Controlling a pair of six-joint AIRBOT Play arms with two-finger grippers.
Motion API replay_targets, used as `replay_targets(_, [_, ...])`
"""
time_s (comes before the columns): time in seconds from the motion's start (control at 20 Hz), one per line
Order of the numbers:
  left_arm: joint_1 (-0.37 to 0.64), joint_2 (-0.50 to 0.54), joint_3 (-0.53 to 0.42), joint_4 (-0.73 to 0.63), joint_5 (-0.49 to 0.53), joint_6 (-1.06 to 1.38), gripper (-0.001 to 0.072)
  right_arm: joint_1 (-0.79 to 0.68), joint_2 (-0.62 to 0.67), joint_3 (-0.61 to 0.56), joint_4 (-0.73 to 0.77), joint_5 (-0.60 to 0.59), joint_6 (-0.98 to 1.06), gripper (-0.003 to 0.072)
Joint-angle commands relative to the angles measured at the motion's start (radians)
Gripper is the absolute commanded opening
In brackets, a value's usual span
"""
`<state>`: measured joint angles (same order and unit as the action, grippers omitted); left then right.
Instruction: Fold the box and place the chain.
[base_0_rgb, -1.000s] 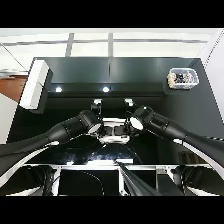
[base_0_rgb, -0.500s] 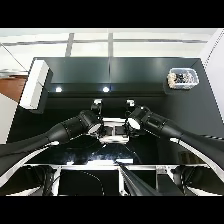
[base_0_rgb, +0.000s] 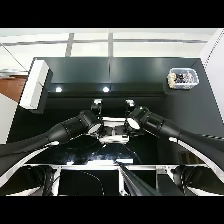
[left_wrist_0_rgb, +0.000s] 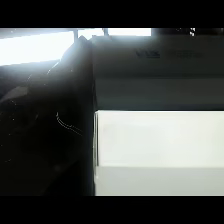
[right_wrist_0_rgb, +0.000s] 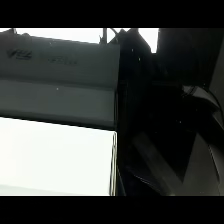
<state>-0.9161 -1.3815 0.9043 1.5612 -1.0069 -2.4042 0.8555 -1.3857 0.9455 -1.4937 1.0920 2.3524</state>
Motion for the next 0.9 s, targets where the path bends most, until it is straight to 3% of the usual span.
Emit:
replay_targets(0.0, [0.000, 0.000, 0.000, -0.003, 0.000, 0.000, 0.0030, 0.000, -0.013, 0.001, 0.001, -0.003, 0.001, 0.0206])
replay_targets(0.7, [0.000, 0.000, 0.000, -0.003, 0.003, 0.000, 0.0030, 0.000, -0.027, 0.001, 0.001, 0.004, 0.003, 0.0200])
replay_targets(0.75, [0.000, 0.000, 0.000, -0.003, 0.003, 0.000, 0.0030, 0.000, -0.027, 0.001, 0.001, 0.004, 0.005, 0.0175])
replay_targets(0.8, [0.000, 0.000, 0.000, -0.003, 0.003, 0.000, 0.0030, 0.000, -0.027, 0.001, 0.001, 0.004, 0.004, 0.0074])
replay_targets(0.85, [0.000, 0.000, 0.000, -0.004, 0.003, 0.000, 0.0030, 0.000, -0.027, 0.001, 0.004, 0.004, 0.004, 0.0057])
